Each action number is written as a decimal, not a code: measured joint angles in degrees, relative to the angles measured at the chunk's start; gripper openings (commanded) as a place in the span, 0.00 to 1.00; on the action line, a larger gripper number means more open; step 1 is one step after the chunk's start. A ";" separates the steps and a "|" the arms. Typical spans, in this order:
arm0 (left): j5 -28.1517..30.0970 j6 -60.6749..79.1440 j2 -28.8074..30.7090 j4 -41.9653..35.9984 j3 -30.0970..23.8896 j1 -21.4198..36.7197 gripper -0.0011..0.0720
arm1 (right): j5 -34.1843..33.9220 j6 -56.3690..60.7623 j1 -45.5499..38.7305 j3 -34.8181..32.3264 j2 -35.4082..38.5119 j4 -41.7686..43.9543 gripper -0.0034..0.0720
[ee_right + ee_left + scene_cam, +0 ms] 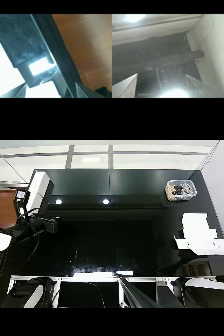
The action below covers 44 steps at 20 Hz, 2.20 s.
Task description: Fold the box and place the chain.
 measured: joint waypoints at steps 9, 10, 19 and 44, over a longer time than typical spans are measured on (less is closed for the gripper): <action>-1.11 0.00 -0.63 0.00 0.00 -0.09 0.98 | 3.17 -2.89 -0.15 -2.97 -0.09 -4.96 0.61; -1.33 0.00 -0.63 0.00 0.00 -0.09 0.98 | 3.19 -3.67 -0.15 -3.17 -0.09 -4.76 0.61; -1.60 0.00 -0.63 0.00 0.00 -0.09 0.98 | 2.75 -5.64 -0.09 -3.56 -0.83 -4.11 0.36; -1.86 -0.07 -0.90 -7.98 0.00 -0.13 0.98 | -4.24 2.89 31.85 -34.03 31.23 36.26 0.07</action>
